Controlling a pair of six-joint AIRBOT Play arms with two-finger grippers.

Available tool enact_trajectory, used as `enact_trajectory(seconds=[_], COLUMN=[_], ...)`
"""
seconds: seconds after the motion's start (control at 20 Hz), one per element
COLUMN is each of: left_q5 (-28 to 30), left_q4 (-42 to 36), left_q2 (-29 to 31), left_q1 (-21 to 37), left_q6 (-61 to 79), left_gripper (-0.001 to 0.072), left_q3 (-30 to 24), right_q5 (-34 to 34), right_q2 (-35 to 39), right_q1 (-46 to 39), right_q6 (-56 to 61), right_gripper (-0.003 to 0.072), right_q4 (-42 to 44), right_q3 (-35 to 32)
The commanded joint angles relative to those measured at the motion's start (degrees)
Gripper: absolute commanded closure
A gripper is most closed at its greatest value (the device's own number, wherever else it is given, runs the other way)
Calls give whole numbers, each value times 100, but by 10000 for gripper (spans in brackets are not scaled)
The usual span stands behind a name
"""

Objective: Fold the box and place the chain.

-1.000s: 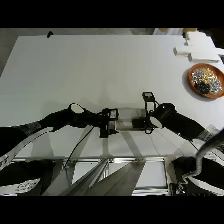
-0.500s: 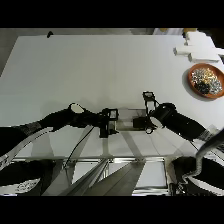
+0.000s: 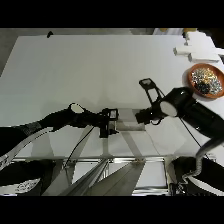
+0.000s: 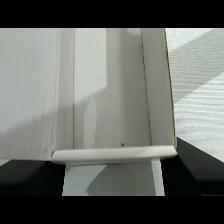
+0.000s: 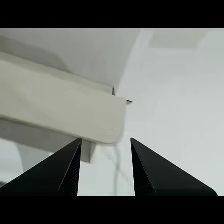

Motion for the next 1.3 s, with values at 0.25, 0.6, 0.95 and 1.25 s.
enact_trajectory(seconds=[0.25, 0.6, 0.95, 1.25], left_q5=[2, 2, 2, 2], left_q4=[0, 0, 0, -2], left_q2=[2, 2, 2, 2], left_q1=[2, 2, 2, 2], left_q6=[-2, -2, -2, -2], left_gripper=[490, 490, 490, 490], left_q3=[4, 4, 4, 4], right_q5=[612, -846, -1495, -1875], right_q2=[-658, -1849, -2780, -3209], right_q1=[-2806, -5508, -6227, -6251], right_q6=[-1993, -2114, -2044, -2041], right_gripper=[393, 470, 509, 509], right_q4=[-234, -229, -216, -15], right_q3=[2159, 2186, 2186, 2186])
